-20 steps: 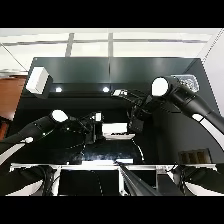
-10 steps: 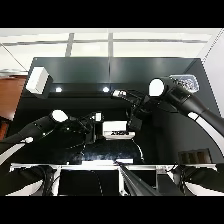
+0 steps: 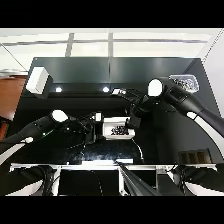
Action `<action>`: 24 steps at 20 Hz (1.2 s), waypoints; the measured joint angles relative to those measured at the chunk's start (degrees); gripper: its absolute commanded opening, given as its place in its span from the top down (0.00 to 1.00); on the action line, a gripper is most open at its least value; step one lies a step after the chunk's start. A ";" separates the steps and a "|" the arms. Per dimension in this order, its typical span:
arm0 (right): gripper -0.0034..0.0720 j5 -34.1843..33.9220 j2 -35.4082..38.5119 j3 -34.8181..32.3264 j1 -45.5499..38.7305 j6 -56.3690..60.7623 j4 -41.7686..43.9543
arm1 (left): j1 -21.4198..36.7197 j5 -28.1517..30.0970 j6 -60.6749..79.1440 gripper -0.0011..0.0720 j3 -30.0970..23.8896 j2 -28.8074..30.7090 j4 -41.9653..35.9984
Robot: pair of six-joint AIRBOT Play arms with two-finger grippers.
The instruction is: Fold the box and place the chain.
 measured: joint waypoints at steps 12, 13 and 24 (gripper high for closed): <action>0.04 5.05 6.08 3.54 -0.04 1.57 3.91 | 0.00 0.00 0.00 0.45 0.00 0.00 0.00; 0.04 4.79 5.55 2.99 -0.04 1.66 3.67 | 0.00 0.00 0.00 0.45 0.00 0.00 0.02; 0.03 2.19 1.70 -0.72 0.44 1.40 1.73 | 0.00 0.02 0.00 0.45 0.00 0.00 0.02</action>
